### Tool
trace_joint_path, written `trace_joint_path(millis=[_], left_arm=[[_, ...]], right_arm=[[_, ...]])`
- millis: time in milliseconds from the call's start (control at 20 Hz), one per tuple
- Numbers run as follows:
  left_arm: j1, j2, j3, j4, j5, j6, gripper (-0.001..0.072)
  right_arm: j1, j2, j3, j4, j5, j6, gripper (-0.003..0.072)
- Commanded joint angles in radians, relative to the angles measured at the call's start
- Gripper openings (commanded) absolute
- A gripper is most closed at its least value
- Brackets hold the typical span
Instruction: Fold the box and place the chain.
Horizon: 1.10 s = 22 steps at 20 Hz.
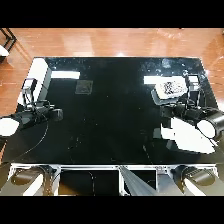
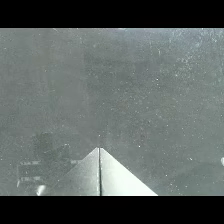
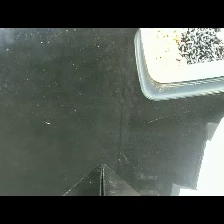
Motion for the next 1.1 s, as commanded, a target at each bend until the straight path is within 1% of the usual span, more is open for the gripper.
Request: trace_joint_path(millis=[0, 750, 900, 1000, 1050], left_arm=[[-0.001, 0.001, -0.001, 0.000, 0.000, 0.000, 0.0027], [-0.001, 0.001, -0.001, -0.006, 0.002, 0.000, 0.0027], [-0.001, 0.001, -0.001, -0.025, 0.045, 0.000, 0.0027], [-0.001, -0.001, -0.001, -0.074, 0.069, 0.000, 0.0028], [-0.001, -0.010, -0.001, -0.081, 0.091, 0.000, 0.0047]], right_arm=[[0.001, 0.000, 0.000, 0.000, 0.000, 0.000, 0.0025], [0.001, 0.000, 0.000, 0.000, 0.000, 0.000, 0.0025], [0.001, 0.000, 0.000, 0.001, -0.002, 0.000, 0.0025], [0.001, -0.002, 0.000, -0.001, -0.051, 0.000, 0.0027], [0.001, -0.003, 0.000, -0.003, -0.080, 0.001, 0.0115]])
